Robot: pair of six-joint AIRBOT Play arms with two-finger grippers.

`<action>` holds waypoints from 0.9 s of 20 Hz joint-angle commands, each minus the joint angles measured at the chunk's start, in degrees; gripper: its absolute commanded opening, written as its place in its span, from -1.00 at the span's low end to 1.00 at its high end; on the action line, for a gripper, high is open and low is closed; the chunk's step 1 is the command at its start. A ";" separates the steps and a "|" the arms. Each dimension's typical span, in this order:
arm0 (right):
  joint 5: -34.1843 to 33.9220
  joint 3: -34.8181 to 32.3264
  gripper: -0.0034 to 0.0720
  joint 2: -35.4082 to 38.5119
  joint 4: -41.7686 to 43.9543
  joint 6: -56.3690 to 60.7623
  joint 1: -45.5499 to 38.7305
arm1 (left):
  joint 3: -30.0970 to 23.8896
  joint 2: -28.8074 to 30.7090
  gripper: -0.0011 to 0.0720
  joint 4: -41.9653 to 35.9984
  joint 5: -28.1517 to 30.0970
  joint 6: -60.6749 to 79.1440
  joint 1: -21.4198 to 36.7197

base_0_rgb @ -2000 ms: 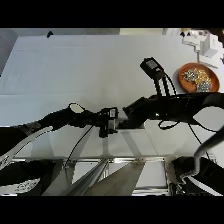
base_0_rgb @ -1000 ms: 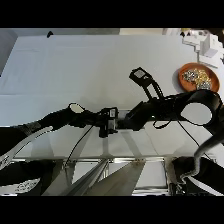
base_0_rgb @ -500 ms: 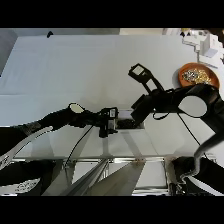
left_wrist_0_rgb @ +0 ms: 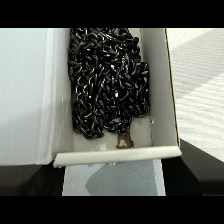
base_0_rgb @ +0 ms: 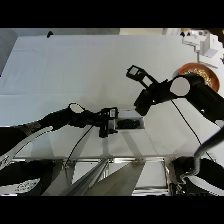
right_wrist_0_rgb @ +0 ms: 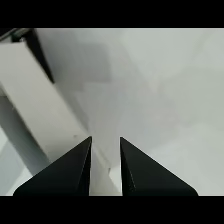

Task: Fold the box and place the chain.

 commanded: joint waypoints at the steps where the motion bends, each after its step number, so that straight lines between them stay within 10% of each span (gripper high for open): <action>1: 5.70 -0.09 -0.36 -1.62 6.40 -13.38 -0.37 | 0.04 0.04 -0.59 0.02 0.02 0.02 0.00; 18: 1.60 -4.50 -0.16 0.55 6.97 -22.86 4.20 | 0.02 0.04 -0.59 0.02 0.02 0.02 0.00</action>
